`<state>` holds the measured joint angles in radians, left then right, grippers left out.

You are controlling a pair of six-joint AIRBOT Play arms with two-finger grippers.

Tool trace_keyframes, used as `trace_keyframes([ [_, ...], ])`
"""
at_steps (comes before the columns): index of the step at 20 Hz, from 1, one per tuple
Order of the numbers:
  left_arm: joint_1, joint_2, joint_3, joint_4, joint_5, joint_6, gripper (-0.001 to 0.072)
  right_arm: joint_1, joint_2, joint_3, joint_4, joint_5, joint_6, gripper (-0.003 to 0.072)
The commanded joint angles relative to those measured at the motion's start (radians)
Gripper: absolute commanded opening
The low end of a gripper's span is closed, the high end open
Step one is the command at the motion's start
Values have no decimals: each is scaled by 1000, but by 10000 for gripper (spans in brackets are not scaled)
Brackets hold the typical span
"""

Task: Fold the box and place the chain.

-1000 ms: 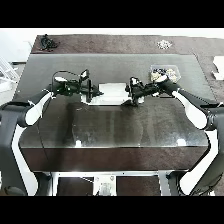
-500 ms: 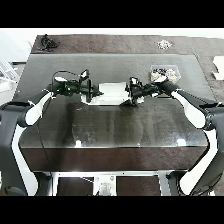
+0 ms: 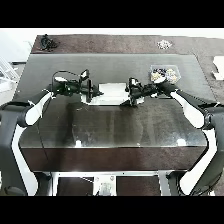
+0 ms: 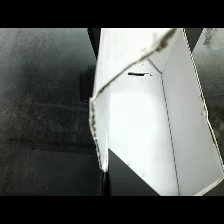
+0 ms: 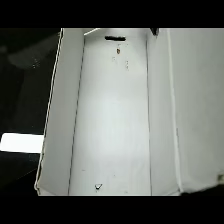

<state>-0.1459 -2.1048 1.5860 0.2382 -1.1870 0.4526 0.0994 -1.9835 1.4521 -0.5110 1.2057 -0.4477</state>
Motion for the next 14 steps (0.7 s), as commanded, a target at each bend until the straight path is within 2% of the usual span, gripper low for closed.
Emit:
trace_keyframes([
  [1,0,0,0,0,0,0,19,1,-1,0,-1,0,-3,639],
  [3,0,0,0,0,0,0,20,1,-1,0,-1,0,-9,573],
  [14,0,0,0,0,1,0,19,-3,-1,0,-2,0,-8,574],
])
